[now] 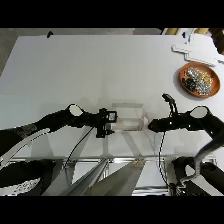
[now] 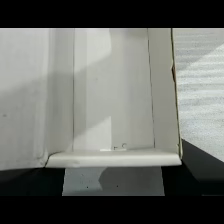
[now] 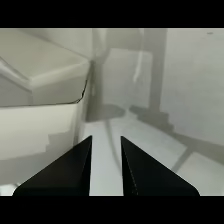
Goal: Fold the box and place the chain.
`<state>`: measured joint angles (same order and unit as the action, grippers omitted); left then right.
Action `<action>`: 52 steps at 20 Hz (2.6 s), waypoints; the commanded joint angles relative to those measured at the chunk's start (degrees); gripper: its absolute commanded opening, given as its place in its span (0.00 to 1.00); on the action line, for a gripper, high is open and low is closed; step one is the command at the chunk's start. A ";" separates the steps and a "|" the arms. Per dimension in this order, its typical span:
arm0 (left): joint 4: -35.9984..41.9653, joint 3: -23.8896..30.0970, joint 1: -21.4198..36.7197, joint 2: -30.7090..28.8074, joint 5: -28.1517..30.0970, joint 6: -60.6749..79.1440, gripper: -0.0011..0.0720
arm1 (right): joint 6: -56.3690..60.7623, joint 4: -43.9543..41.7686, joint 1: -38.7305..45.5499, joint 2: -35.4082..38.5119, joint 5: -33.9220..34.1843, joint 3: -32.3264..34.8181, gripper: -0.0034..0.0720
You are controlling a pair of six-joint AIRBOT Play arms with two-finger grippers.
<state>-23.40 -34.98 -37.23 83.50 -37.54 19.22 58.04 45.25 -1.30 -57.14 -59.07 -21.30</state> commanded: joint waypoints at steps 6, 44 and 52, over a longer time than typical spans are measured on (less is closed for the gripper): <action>0.00 -0.02 0.00 0.00 0.00 0.00 0.31 | 0.50 -1.64 -1.25 7.67 -2.25 -0.07 0.51; 0.00 -0.02 0.00 0.00 0.02 0.02 0.31 | 71.52 38.07 -38.86 -15.13 1.29 -22.43 0.47; 0.00 -0.02 0.00 0.00 0.00 0.00 0.31 | 74.14 40.02 -40.24 -16.74 -0.15 -24.02 0.17</action>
<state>-23.40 -34.98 -37.23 83.50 -37.54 19.22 130.96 84.62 -41.19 -73.52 -59.09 -44.93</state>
